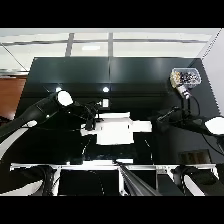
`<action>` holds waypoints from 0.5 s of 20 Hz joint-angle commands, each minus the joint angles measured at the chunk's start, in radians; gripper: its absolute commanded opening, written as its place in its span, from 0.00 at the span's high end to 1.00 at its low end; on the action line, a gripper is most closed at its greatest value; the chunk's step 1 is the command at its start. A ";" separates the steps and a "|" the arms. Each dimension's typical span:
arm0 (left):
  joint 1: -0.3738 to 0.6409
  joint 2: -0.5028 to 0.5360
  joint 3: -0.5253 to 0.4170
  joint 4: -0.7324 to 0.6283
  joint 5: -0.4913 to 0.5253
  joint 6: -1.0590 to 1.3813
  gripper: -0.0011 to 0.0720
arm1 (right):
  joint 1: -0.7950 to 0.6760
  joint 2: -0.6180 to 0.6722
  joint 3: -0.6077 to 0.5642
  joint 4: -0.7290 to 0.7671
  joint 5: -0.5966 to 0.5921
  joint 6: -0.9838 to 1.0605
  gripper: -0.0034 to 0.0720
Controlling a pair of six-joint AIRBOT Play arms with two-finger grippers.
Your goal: Fold the box and place the chain.
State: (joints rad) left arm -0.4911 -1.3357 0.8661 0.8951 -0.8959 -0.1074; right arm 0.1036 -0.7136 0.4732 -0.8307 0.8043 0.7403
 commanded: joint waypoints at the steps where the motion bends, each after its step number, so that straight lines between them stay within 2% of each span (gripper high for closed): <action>1: -0.010 -0.023 -0.002 0.016 0.055 0.011 0.95 | 0.101 0.000 -0.003 -0.101 -0.015 -0.305 0.00; 3: -0.013 -0.040 0.001 0.014 0.054 0.010 0.95 | 0.170 -0.011 -0.003 -0.070 -0.018 -0.425 0.00; 7: -0.014 -0.051 0.003 0.013 0.015 0.009 0.95 | 0.283 -0.098 -0.003 -0.007 -0.031 -0.445 0.00; 10: -0.016 -0.061 0.003 -0.002 -0.014 0.007 0.95 | 0.298 -0.176 -0.003 0.016 -0.030 -0.454 0.00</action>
State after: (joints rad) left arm -0.5049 -1.3884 0.8684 0.9035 -0.8841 -0.0986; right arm 0.3660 -0.8280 0.4702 -0.8413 0.7780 0.3298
